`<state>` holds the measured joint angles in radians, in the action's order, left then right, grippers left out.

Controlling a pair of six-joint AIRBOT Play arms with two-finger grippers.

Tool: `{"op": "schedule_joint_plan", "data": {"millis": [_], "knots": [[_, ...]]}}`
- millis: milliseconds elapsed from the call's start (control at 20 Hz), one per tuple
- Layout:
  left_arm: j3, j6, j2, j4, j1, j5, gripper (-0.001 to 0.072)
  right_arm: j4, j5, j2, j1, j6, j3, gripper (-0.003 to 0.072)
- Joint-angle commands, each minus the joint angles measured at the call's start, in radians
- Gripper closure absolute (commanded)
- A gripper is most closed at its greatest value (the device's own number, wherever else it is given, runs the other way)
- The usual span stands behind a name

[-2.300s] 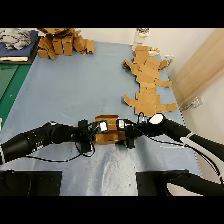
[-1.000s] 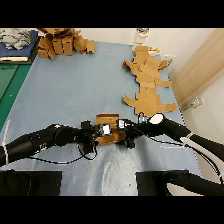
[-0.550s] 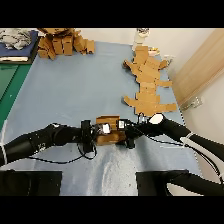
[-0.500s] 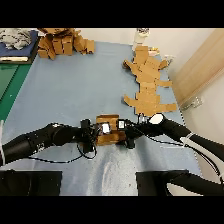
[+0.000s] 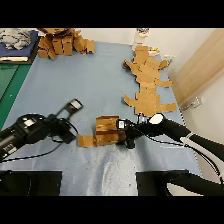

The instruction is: Fold the box.

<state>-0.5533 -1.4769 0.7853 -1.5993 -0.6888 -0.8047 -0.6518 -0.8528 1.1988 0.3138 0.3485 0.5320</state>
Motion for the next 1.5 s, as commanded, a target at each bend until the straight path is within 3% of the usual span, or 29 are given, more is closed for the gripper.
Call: {"op": "schedule_joint_plan", "data": {"millis": [0, 200, 550, 1150, 1450], "knots": [[0.043, -0.315, -0.062, 0.022, 0.086, -0.112, 0.0696, 0.000, 0.010, 0.001, 0.000, 0.000, -0.001, 0.0080], [0.125, -0.267, -0.018, 0.306, 0.088, 0.064, 0.0696, 0.001, 0.019, 0.001, 0.000, 0.000, 0.000, 0.0080], [0.132, -0.172, 0.122, 0.513, 0.088, 0.231, 0.0695, 0.001, 0.023, 0.001, 0.000, -0.020, -0.001, 0.0080], [0.132, -0.164, 0.152, 0.500, 0.088, 0.284, 0.0696, -0.031, 0.057, 0.001, 0.000, -0.121, -0.002, 0.0080], [0.132, -0.164, 0.182, 0.558, 0.084, 0.286, 0.0696, -0.031, 0.061, 0.001, 0.000, -0.124, -0.002, 0.0080]]}}
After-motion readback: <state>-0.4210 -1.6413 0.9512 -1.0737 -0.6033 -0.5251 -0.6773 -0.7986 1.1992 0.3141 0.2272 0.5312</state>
